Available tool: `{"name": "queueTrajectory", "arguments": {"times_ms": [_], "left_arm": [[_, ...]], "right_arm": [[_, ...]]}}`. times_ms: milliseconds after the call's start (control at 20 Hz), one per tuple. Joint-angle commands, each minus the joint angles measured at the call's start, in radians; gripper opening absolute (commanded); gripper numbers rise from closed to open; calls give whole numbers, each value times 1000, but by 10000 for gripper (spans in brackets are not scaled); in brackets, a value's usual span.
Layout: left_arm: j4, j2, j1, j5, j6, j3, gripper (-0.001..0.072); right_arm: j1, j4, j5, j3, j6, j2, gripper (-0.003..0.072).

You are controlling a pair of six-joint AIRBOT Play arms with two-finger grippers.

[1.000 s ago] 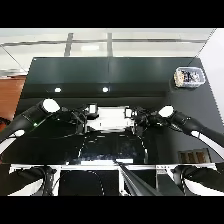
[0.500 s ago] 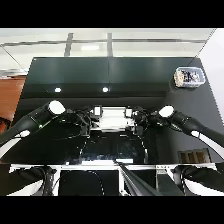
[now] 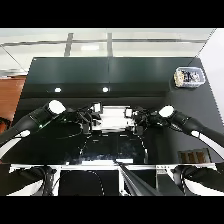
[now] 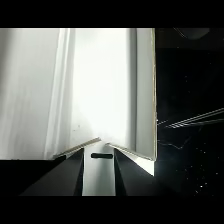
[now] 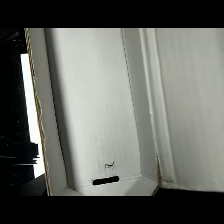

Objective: Fold the box and place the chain.

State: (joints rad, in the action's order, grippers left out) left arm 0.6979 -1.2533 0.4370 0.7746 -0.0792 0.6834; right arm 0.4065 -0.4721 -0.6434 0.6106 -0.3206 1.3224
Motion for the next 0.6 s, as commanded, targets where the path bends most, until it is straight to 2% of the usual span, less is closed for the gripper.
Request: {"name": "queueTrajectory", "arguments": {"times_ms": [0,150,350,450,500,550], "left_arm": [[-49,-5,0,-7,0,0,221],[-135,-45,0,-7,0,0,222],[-134,-68,0,16,0,0,219],[-134,-68,0,23,0,0,71],[-134,-68,0,22,0,0,73],[-134,-68,0,21,0,0,120]], "right_arm": [[0,0,-1,1,0,1,469],[0,0,-1,1,0,1,469],[0,0,-1,1,0,1,469],[0,0,-1,1,0,1,469],[0,0,-1,1,0,1,470],[0,0,-1,1,-1,1,469]]}}
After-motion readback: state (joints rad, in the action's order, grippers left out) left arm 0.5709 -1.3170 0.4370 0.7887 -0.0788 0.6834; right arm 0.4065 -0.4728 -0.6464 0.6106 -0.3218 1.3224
